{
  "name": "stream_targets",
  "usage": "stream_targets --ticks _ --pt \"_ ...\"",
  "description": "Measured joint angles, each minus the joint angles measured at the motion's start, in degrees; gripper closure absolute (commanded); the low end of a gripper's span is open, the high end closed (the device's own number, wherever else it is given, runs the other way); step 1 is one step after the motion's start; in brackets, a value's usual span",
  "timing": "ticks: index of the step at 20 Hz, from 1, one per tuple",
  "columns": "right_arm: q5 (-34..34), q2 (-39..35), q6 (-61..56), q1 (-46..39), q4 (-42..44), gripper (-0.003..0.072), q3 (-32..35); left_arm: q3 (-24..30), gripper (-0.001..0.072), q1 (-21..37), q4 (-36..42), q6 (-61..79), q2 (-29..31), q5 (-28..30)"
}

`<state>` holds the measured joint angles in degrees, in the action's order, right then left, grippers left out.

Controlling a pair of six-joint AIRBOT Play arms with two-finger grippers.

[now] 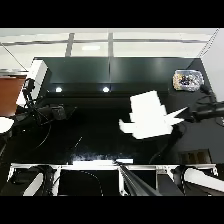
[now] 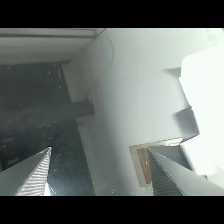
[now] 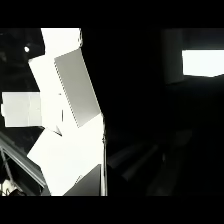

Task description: Fold the box and place the chain.

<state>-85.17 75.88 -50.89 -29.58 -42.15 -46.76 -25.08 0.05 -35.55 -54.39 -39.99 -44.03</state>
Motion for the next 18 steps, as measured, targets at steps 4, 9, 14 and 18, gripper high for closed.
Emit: stream_targets --ticks 4,9,14,18 --pt "12.9 -12.2 6.1 13.1 11.7 0.0674 12.9 0.6 0.0009 -1.5 2.9 0.0 -0.3 -0.4" --pt "31.3 -24.2 15.2 29.6 21.4 0.0674 26.9 0.9 0.0009 -9.8 4.3 -1.8 -4.9 0.5" --pt "40.7 -27.0 17.7 38.6 24.2 0.0674 31.1 -2.6 0.0009 -14.0 6.1 -7.1 -17.4 0.9" --pt "42.9 -27.5 18.2 40.5 24.9 0.0674 31.8 -9.4 0.001 -13.7 9.9 -2.6 -31.1 -8.1"
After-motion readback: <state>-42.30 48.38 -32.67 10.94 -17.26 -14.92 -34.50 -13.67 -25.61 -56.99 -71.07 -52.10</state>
